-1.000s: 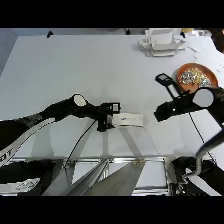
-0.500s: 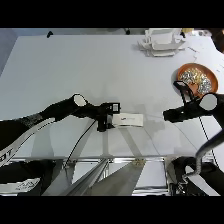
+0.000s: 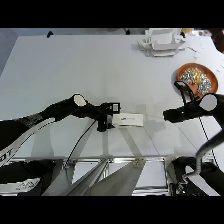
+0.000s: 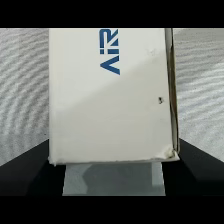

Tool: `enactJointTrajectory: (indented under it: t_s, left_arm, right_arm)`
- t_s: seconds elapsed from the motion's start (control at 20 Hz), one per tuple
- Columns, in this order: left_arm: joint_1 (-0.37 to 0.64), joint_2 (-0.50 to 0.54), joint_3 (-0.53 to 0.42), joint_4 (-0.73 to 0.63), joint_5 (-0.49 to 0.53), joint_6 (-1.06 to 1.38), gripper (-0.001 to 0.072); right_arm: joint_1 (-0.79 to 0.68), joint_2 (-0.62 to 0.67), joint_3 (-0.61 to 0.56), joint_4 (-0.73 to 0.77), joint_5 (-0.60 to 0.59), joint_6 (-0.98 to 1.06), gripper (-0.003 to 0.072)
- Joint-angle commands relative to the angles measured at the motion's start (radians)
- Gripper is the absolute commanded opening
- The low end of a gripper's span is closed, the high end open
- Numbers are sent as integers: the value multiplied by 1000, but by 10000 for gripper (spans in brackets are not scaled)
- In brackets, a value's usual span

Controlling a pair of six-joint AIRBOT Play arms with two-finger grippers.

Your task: Fold the box and place the chain.

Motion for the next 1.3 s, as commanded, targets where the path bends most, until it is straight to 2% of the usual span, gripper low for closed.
enactJointTrajectory:
  t_s: [0.0, 0.15, 0.25, 0.3, 0.4, 0.55, 0.7, 0.85, 0.95, 1.1, 1.25]
  left_arm:
    - [1, 1, 1, -9, -3, 0, 253]
    - [0, 1, 1, -16, 2, 0, 242]
    - [1, 7, 1, -14, -4, -11, 9]
    - [6, 22, 1, -14, 3, -55, 3]
    - [31, 84, 1, -1, 27, -209, 3]
    - [133, 248, 1, 90, 26, -425, 3]
    - [304, 441, 1, 223, 19, -643, 4]
    - [500, 578, 1, 416, -21, -896, 10]
    - [636, 620, 0, 583, -78, -1092, 12]
    - [835, 612, -8, 771, -193, -1298, 21]
    - [975, 580, -52, 776, -200, -1313, 139]
  right_arm:
    - [-1, 1, 0, 0, 0, 0, 18]
    - [-1, 1, 0, 0, 0, 0, 18]
    - [-1, 1, 0, 0, 0, 0, 18]
    - [-1, 1, 0, 0, 0, 0, 18]
    - [-1, 1, 0, 0, 0, 0, 18]
    - [-1, 1, 0, 0, 0, 0, 18]
    - [-1, 1, 0, 0, 0, 0, 18]
    - [-1, 1, 0, 0, 0, 0, 18]
    - [-1, 1, 0, 0, 0, 0, 18]
    - [-1, 1, 0, 0, 0, 0, 18]
    - [-1, 1, 0, 0, 0, 0, 18]
